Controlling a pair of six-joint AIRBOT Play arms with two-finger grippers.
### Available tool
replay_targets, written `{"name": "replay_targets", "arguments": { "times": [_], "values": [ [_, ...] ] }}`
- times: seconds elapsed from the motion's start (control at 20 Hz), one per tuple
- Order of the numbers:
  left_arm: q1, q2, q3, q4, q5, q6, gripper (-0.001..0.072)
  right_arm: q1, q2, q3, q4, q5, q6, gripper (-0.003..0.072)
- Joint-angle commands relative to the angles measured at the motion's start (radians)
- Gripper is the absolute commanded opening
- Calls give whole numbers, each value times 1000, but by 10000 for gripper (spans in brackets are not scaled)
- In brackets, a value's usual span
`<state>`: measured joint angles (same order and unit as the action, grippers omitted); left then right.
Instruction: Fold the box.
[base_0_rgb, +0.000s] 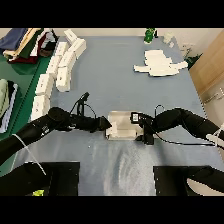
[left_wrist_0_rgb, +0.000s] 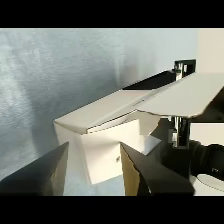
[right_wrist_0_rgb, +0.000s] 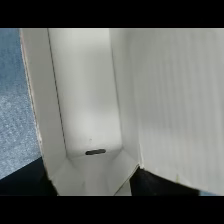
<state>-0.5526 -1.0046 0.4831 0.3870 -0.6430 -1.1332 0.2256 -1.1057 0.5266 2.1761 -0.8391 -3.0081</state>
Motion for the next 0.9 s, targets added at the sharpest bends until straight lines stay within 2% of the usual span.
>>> {"name": "replay_targets", "arguments": {
  "times": [0.0, 0.3, 0.6, 0.85],
  "values": [
    [-91, -30, 40, 140, 66, -155, 481, 0, 0, 0, 0, 0, 0, 504],
    [-216, -123, 180, 557, 29, -586, 480, 0, 0, 0, 0, 0, 0, 504],
    [-332, -234, 357, 957, -183, -974, 480, 0, 0, 0, 0, 0, 0, 504],
    [-406, -348, 505, 1070, -318, -1085, 480, 0, 0, 0, 0, 0, 0, 504]
  ]
}}
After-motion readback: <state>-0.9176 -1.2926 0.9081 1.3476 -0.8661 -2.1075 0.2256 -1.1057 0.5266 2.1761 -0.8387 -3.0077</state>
